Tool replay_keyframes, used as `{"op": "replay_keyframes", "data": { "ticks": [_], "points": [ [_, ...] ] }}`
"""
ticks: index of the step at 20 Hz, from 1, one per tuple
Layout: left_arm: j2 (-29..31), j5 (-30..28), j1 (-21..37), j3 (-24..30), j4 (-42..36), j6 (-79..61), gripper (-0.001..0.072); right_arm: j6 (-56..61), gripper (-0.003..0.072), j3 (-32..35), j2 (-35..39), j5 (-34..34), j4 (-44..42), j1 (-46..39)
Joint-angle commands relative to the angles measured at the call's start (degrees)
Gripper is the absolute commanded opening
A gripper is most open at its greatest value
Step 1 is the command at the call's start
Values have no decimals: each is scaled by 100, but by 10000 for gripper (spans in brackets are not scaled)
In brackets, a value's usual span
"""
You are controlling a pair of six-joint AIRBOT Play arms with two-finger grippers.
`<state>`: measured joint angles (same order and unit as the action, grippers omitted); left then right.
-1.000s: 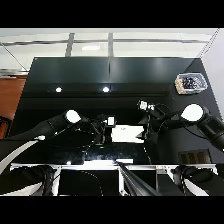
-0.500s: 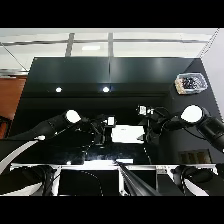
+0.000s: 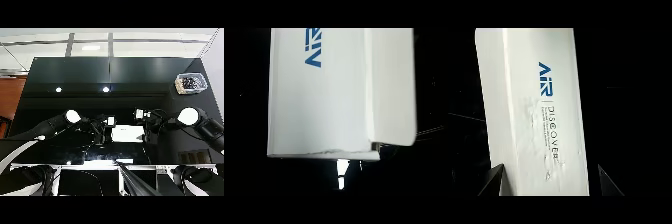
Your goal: Fold the box and place the chain.
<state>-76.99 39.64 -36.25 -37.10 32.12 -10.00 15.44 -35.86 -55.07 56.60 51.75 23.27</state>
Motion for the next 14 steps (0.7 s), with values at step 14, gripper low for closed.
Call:
{"op": "replay_keyframes", "data": {
  "ticks": [14],
  "points": [
    [-15,4,2,2,2,-4,324,538,491,-26,15,254,-328,42]
  ]
}}
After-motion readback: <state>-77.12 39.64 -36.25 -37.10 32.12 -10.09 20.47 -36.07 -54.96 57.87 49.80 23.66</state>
